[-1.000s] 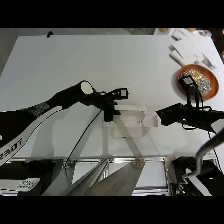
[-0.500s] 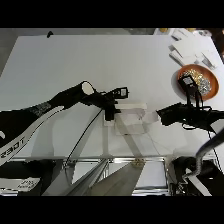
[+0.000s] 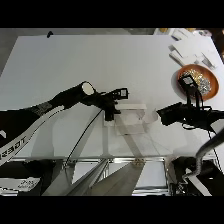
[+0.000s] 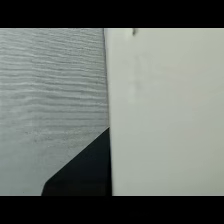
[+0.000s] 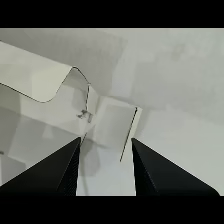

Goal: Fold the box and place the chain.

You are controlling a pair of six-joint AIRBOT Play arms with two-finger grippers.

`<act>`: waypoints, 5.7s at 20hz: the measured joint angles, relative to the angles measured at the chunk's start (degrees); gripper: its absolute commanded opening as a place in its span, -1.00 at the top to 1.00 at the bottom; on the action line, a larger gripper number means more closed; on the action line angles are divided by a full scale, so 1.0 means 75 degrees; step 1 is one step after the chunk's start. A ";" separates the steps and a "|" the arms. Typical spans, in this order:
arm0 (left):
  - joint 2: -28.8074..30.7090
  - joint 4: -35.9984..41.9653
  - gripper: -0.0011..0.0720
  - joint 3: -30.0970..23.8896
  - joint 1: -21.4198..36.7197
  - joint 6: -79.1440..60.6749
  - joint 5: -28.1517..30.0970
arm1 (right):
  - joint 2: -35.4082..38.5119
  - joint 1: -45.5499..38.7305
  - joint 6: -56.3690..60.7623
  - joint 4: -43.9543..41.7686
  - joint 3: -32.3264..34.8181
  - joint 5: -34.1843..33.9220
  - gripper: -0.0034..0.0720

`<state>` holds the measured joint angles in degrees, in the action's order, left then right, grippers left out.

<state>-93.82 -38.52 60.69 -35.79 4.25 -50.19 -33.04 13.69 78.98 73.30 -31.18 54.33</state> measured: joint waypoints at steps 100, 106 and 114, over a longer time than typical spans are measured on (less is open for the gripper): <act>-0.0236 0.0026 0.95 0.0000 0.0003 -0.0358 -0.0312 | -0.0828 0.1690 -0.8198 -0.1142 0.1874 -0.2710 -0.67; -0.0239 0.0035 0.95 0.0000 0.0003 -0.0350 -0.0312 | -0.1239 0.0944 -0.8387 -0.1431 0.1556 -0.2489 -0.67; -0.0239 0.0029 0.95 0.0000 0.0003 -0.0361 -0.0312 | -0.1880 -0.0134 -1.0550 -0.3284 0.1495 -0.1868 -0.89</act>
<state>-95.61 -38.30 60.69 -35.77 1.54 -52.53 -47.13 12.69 -0.14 48.66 -19.97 40.32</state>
